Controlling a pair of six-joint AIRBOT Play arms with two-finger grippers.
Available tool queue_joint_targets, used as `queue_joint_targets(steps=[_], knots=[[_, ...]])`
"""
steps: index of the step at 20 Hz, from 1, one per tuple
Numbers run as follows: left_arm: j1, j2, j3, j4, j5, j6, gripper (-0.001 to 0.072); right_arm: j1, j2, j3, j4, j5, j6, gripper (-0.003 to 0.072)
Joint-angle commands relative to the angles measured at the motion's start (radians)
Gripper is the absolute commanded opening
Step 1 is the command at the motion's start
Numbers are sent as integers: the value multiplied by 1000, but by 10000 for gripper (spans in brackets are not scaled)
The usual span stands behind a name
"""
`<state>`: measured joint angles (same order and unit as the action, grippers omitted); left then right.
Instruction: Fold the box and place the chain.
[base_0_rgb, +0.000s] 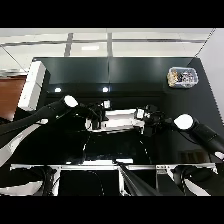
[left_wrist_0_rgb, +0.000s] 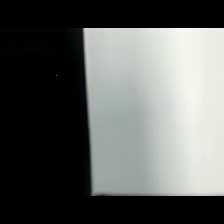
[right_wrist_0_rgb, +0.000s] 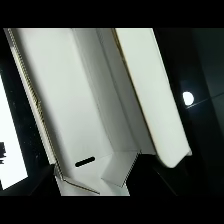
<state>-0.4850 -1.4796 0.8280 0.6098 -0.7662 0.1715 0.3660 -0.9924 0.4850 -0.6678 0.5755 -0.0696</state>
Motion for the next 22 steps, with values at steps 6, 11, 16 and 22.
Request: queue_joint_targets(steps=[6,11,16,22], knots=[[1,1,0,0,-1,0,23,-99,-145,74,276,196,-245,705],[1,1,0,0,0,0,23,-84,-182,73,274,243,-253,705],[1,1,0,0,0,0,23,-84,-216,73,216,231,-258,705],[1,1,0,0,0,0,23,-85,-257,73,220,210,-288,705]])
